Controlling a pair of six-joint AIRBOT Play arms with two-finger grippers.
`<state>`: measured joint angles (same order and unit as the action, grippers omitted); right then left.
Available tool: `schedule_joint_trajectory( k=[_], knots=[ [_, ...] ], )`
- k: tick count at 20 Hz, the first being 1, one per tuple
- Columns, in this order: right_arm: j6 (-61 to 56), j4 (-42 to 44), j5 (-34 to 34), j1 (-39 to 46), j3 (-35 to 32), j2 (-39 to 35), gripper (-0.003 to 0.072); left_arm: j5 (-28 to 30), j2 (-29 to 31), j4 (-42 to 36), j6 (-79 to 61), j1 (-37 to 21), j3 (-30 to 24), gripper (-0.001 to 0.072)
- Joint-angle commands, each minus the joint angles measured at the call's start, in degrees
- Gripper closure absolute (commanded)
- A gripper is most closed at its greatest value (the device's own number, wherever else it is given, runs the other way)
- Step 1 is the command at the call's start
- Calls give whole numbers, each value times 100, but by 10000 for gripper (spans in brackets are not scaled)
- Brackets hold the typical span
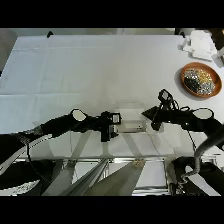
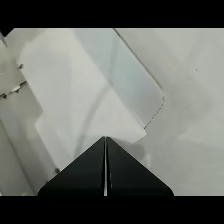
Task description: Fold the box and place the chain.
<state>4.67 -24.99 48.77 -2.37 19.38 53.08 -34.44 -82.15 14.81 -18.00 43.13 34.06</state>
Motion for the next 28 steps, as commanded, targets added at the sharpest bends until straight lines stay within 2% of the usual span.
schedule_joint_trajectory(
  k=[1, 4, 6, 8, 9, 12, 14, 16, 20, 28],
  knots=[
    [4, -988, 170, 4, 2, -699, 668, 9, 4, 0, 0, -7, 0, 394],
    [4, -2726, 352, 4, 2, -1128, 669, 0, 4, 0, 0, -7, 0, 394],
    [4, -3694, 481, 4, -4, -1119, 660, -7, 4, 0, 0, -7, 0, 394],
    [103, -3674, 461, -4, -46, -1047, 349, -9, 4, 0, 0, -7, 0, 394],
    [306, -3477, 409, -59, -74, -1021, 340, -7, 4, 0, 0, -7, 0, 394],
    [953, -2846, 164, -442, -190, -997, 348, -7, 4, 0, 0, -7, 0, 394],
    [1084, -2758, -22, -669, -267, -960, 356, -7, 4, 0, 0, -7, 0, 394],
    [1086, -2730, -26, -798, -278, -824, 460, -7, 4, 0, 0, -7, 0, 394],
    [1082, -2675, -234, -962, -278, -621, 466, -9, 4, 0, 0, -7, 0, 394],
    [1086, -1843, -385, -960, -278, -457, 466, -9, 4, 0, 0, -7, 0, 394]
  ],
)
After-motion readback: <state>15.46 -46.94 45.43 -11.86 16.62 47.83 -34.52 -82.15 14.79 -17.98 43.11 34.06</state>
